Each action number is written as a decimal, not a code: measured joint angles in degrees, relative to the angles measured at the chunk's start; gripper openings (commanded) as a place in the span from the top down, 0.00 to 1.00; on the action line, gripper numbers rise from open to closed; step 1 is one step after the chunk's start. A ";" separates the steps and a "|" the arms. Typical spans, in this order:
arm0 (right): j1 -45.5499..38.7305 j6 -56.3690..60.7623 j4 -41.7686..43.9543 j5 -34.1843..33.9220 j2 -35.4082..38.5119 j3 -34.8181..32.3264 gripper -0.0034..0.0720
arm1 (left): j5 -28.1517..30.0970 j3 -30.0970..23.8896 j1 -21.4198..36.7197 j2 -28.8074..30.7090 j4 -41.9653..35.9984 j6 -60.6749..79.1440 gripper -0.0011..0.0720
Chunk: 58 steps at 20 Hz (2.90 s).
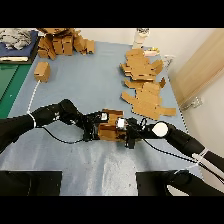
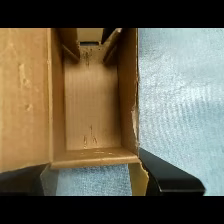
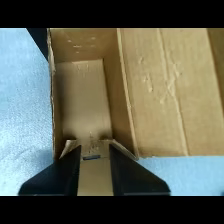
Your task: Fold the box.
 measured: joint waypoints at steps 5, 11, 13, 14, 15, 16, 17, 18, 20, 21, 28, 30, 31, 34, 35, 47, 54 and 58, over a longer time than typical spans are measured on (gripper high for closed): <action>0.02 -1.99 3.69 -0.20 -0.79 0.00 0.30 | 0.00 0.00 0.00 0.00 0.00 -0.04 0.43; 0.02 -2.56 4.76 -0.24 -0.94 0.00 0.30 | 0.02 0.00 0.00 0.00 -0.02 -0.04 0.43; -0.04 -1.51 3.67 0.07 -0.83 0.02 0.41 | 0.04 0.00 0.00 0.00 -0.04 -0.04 0.43; -0.15 0.13 2.38 0.96 -0.66 0.04 0.56 | 0.04 0.00 0.00 0.00 -0.04 -0.04 0.43; -0.55 3.04 0.11 2.32 -0.24 0.09 0.65 | 0.04 0.00 0.00 0.00 -0.04 -0.02 0.43; -1.22 7.06 -2.82 4.24 0.44 0.04 0.65 | 0.04 0.00 0.00 0.00 -0.04 -0.02 0.43; -1.99 11.23 -5.35 5.95 1.51 0.02 0.77 | 0.04 0.00 0.00 0.00 -0.04 -0.04 0.43; -2.95 15.69 -7.67 7.93 2.97 0.02 0.93 | 0.07 0.00 0.00 0.00 -0.09 -0.11 0.43; -6.01 25.03 -11.78 9.68 7.21 0.02 0.95 | 0.07 0.00 0.00 0.00 -0.09 -0.13 0.43; -7.65 30.08 -13.44 10.78 9.86 0.00 0.95 | 0.07 0.00 0.00 0.00 -0.09 -0.13 0.43; -17.33 71.45 -19.82 14.49 23.74 -3.37 0.95 | 0.07 0.00 0.00 0.00 -0.07 -0.09 0.43; -18.29 79.38 -18.97 14.53 24.04 -6.03 0.95 | 0.07 0.00 0.00 0.00 -0.04 -0.07 0.43; -18.56 81.74 -17.94 14.14 23.63 -7.28 0.95 | 0.07 0.00 0.00 0.00 -0.04 -0.07 0.43; -18.95 85.90 -14.05 11.39 20.94 -10.12 0.95 | 0.07 0.00 0.00 0.00 -0.04 -0.04 0.43; -18.82 86.38 -12.63 10.25 19.69 -10.69 0.95 | 0.07 0.00 0.00 0.00 -0.04 -0.02 0.43; -17.07 96.98 -16.39 8.02 29.49 -12.04 0.95 | 0.07 0.00 0.00 0.00 -0.02 -0.02 0.43; -17.20 107.60 -28.68 11.54 31.32 -12.24 0.95 | 0.07 0.00 0.00 0.00 -0.02 -0.02 0.43; -17.20 104.35 -24.37 6.10 22.45 -12.26 0.95 | 0.07 0.00 0.00 0.00 -0.04 -0.02 0.43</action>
